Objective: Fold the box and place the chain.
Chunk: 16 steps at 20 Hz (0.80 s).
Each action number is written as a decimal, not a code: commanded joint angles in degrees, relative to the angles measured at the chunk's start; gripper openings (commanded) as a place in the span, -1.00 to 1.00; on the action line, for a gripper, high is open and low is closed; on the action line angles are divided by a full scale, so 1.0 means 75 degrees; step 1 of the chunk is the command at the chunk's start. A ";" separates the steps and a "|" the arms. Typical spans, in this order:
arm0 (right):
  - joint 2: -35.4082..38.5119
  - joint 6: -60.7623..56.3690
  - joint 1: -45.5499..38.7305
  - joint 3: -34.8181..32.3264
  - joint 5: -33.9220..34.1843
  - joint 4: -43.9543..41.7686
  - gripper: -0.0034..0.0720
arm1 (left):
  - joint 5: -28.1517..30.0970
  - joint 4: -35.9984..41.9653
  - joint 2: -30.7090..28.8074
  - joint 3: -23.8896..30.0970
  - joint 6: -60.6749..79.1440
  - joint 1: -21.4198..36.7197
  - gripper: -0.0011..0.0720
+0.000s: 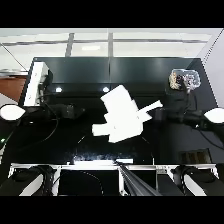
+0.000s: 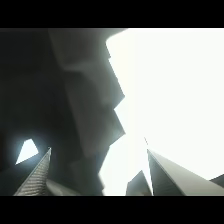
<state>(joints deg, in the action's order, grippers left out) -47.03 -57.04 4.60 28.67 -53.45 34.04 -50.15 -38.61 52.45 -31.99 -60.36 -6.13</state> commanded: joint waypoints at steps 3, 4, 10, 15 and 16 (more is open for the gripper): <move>0.0673 -0.0373 0.2101 -0.0860 0.1693 0.0463 -0.82 | -0.1084 0.1985 0.2393 -0.0012 0.1781 -0.0050 0.94; 0.0670 -0.0385 0.2361 -0.0921 0.1801 0.0466 -0.82 | -0.1402 0.2384 0.2818 -0.0035 0.2398 -0.0029 0.94; 0.0670 -0.0574 0.2734 -0.0930 0.1891 0.0452 -0.82 | -0.2151 0.3474 0.4334 -0.0122 0.4004 -0.0294 0.94; 0.0670 -0.0635 0.2734 -0.0930 0.2020 0.0350 -0.82 | -0.3488 0.3351 0.4919 -0.0560 0.5464 -0.0889 0.89; 0.0670 -0.0659 0.2734 -0.0930 0.2020 0.0347 -0.82 | -0.3512 0.3150 0.4922 -0.0697 0.5499 -0.0886 0.82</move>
<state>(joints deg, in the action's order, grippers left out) -42.02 -61.52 24.88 21.74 -38.83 36.88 -71.46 -14.24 87.46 -35.27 -25.26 -11.44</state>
